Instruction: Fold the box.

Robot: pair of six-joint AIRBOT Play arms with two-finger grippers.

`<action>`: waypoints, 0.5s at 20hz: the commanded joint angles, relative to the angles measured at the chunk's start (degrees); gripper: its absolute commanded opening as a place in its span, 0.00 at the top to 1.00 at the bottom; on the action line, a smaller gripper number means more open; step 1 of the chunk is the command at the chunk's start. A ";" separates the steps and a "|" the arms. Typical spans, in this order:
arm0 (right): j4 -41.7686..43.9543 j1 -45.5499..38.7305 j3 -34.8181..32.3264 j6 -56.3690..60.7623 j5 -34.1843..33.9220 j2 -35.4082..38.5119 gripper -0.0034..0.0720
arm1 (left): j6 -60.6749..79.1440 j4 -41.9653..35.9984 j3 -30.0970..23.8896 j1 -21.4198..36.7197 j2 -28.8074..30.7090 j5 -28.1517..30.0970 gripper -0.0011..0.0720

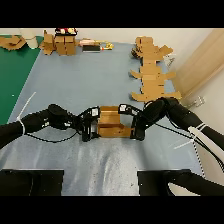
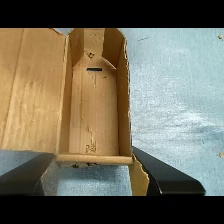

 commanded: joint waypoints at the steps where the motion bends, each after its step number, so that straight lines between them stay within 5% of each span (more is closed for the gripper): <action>1: 3.41 0.02 0.63 40.83 -12.63 3.19 0.64 | 0.02 0.02 0.04 0.04 -0.04 0.00 0.24; 2: 7.39 0.39 0.31 44.48 -13.22 3.19 0.95 | 0.02 0.02 0.04 0.04 -0.04 0.00 0.24; 6: 28.00 3.87 -0.87 38.51 -1.18 2.14 0.95 | 0.02 0.02 0.04 0.04 -0.04 0.00 0.24; 10: 28.61 1.01 0.20 36.33 6.36 1.16 0.95 | 0.02 0.02 0.04 0.04 -0.04 0.00 0.24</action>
